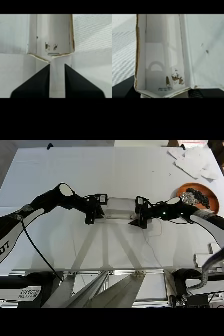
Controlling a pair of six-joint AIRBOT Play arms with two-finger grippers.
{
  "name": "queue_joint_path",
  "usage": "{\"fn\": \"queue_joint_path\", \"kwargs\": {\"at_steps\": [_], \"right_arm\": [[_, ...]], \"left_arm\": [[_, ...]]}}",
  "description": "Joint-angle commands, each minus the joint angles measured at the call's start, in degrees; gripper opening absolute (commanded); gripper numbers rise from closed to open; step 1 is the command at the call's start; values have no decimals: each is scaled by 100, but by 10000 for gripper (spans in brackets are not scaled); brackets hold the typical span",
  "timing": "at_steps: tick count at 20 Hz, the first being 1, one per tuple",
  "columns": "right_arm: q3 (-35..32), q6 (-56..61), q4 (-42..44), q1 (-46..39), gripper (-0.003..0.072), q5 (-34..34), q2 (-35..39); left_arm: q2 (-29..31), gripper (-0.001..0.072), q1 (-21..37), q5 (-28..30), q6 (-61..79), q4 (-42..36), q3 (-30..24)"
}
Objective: Fold the box and place the chain.
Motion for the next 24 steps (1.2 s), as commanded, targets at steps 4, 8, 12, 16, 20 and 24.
{"fn": "queue_joint_path", "kwargs": {"at_steps": [4, 8, 12, 16, 20, 24], "right_arm": [[2, 13, 2, 0, 503, 0, -2], [4, 13, 2, 0, 503, 0, -2], [2, 13, 2, 0, 503, 0, -2], [2, 13, 2, 0, 503, 0, -2], [4, 13, 2, 0, 503, 0, -2], [4, 13, 2, 0, 503, 0, -2]], "left_arm": [[-39, 58, -37, -13, 118, -232, -2], [-39, 59, -37, -24, 120, -599, -2], [-39, 60, -35, -212, 90, -201, -2], [-39, 65, -24, -289, -90, 649, -2], [-39, 276, -35, 170, -98, 444, -2], [-39, 272, -37, 291, -37, 85, -2]]}}
